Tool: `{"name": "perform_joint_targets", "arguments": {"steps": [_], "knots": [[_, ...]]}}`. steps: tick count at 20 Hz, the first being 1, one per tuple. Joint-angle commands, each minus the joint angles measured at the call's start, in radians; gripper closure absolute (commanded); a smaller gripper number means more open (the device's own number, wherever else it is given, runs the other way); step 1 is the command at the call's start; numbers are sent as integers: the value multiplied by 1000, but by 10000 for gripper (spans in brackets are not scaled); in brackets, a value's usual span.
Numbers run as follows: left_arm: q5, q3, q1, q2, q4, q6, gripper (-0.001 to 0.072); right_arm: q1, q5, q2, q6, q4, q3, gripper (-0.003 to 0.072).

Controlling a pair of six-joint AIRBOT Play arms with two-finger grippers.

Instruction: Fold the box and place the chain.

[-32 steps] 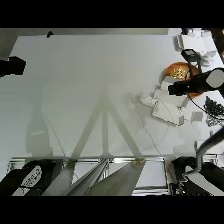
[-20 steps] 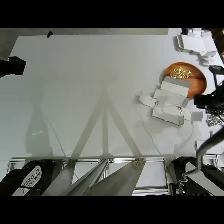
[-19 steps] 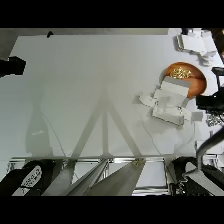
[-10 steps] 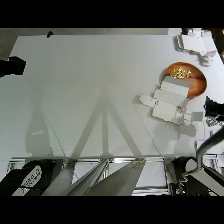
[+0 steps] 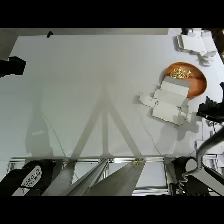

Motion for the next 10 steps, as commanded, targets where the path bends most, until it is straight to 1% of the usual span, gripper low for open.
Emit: {"name": "perform_joint_targets", "arguments": {"steps": [1, 2, 4, 6, 7, 8, 10], "knots": [[0, 1, -1, 0, 0, 0, 143, -2, -56, -79, -6, 47, -11, 256], [0, 1, -1, -1, 0, 0, 143, -2, -69, -108, -15, 78, -11, 303], [0, 1, -1, -1, 0, 0, 143, -2, -108, -150, -92, 182, -11, 445], [0, 1, -1, -1, 0, 0, 143, -1, -137, -151, -171, 263, -11, 646], [0, 1, -1, -1, 0, 0, 143, -1, -138, -148, -199, 278, -10, 672], [0, 1, -1, -1, 0, 0, 143, 0, -128, -145, -230, 288, -11, 672], [0, 1, -1, -1, 0, 0, 143, 0, -59, -135, -332, 326, -11, 674]]}}
